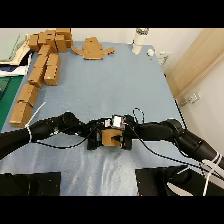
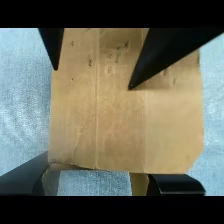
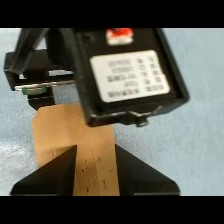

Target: Fold the box.

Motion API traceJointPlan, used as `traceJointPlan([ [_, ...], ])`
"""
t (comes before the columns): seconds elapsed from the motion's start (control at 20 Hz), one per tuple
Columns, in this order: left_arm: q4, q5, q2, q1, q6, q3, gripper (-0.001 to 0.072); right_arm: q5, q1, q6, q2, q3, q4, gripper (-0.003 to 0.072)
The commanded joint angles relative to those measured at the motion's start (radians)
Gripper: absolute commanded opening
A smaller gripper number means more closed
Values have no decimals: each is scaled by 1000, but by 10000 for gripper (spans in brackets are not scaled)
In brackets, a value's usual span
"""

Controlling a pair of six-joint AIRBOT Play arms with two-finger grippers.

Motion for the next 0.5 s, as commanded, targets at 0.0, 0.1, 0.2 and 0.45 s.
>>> traceJointPlan([
  [0.0, 0, 0, 0, 1, 0, 0, 438, 7, 7, -105, 48, -32, 33, 498],
  [0.1, 0, 0, 0, 1, 0, 0, 438, 11, 7, -153, 60, -67, 58, 529],
  [0.2, 0, 0, 0, 1, 0, 0, 438, 14, 8, -183, 58, -93, 65, 528],
  [0.45, 0, 0, 0, 1, 0, 0, 438, 70, 31, -215, 55, -124, 39, 562],
])
